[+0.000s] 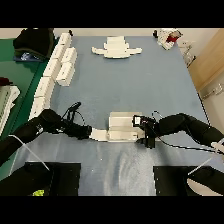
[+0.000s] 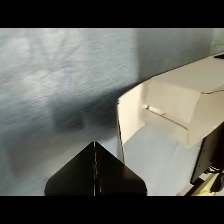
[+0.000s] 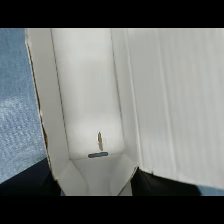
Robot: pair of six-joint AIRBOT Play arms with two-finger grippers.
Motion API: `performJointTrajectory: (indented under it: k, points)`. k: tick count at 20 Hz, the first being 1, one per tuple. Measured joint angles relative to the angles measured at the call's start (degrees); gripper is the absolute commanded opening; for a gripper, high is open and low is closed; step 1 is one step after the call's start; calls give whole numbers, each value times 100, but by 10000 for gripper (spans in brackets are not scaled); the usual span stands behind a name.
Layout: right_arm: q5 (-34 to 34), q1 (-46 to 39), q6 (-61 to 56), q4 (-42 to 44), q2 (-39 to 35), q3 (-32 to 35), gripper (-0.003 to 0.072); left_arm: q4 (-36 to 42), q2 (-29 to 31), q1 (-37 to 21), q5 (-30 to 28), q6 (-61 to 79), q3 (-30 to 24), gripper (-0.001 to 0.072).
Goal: Fold the box.
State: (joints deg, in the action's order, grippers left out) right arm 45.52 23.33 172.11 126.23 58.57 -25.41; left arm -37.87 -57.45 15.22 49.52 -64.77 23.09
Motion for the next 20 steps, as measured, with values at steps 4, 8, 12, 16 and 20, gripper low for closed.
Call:
performJointTrajectory:
  k: [4, 8, 12, 16, 20]
  points:
    - [0, 0, 0, 0, 0, 0, 511, 385, -83, 271, -90, 205, 57, 11]
    - [0, 0, 0, 0, 0, 0, 510, 538, -109, 345, 107, 306, 83, 11]
    - [0, 0, 0, 0, 0, 0, 511, 824, -111, 365, 260, 437, 127, 11]
    - [2, 0, 0, 0, 0, 0, 510, 988, -111, 374, 382, 540, 282, 13]
    - [2, 0, 0, 0, 0, 0, 511, 1043, -111, 369, 417, 566, 413, 14]
